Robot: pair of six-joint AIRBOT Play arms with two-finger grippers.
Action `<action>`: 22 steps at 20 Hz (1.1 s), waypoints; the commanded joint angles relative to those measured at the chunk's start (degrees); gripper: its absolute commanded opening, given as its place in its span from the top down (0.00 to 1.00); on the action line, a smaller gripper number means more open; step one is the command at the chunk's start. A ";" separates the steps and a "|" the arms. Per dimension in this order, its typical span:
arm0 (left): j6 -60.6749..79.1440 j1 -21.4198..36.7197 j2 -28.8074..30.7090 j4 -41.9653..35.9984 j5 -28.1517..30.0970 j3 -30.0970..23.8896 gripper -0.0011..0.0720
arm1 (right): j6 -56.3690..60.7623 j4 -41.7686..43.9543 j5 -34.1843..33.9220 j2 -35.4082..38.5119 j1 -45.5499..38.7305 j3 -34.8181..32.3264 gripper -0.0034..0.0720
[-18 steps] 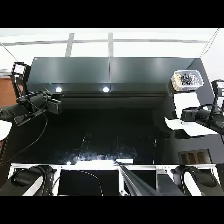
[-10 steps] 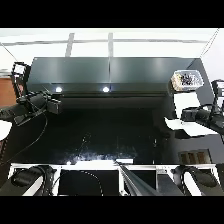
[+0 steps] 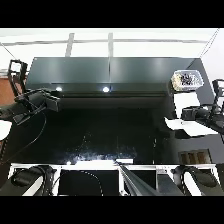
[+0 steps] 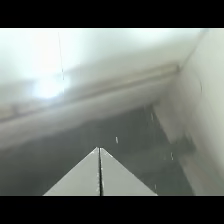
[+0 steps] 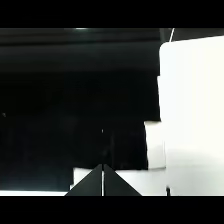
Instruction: Fold the box and place the chain.
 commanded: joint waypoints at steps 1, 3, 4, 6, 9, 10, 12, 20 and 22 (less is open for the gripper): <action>-0.02 0.00 -0.90 -0.28 6.95 -0.24 0.95 | -0.02 2.78 -7.15 0.04 0.04 -0.02 0.93; -0.20 0.00 -3.23 -1.03 10.95 -0.50 0.94 | 0.68 2.60 -12.26 0.04 0.04 -0.02 0.15; -0.26 -0.02 -4.61 -3.37 12.57 -0.50 0.66 | 0.66 0.72 -14.47 0.00 0.04 -0.02 0.00; -0.44 0.00 -7.30 -7.63 13.99 -0.46 0.01 | 6.64 -9.75 -16.09 -0.74 -1.77 0.55 0.00; -0.42 0.00 -8.83 -7.72 11.74 -0.37 0.01 | 30.34 -30.08 -12.41 -9.14 -15.04 8.44 0.00; -0.42 0.00 -8.92 -7.72 10.27 -0.37 0.01 | 30.38 -29.83 -12.02 -14.03 -21.35 12.66 0.00; -0.39 0.00 -9.14 -7.67 7.67 -0.37 0.01 | 29.09 -26.40 -7.82 -25.18 -32.24 22.08 0.00; -0.39 0.00 -9.18 -7.50 5.79 -0.37 0.02 | -4.42 17.53 37.97 -67.89 -54.25 56.76 0.00; -0.42 0.00 -9.18 -7.50 5.79 -0.37 0.02 | -5.22 17.11 41.44 -73.11 -53.90 61.24 0.00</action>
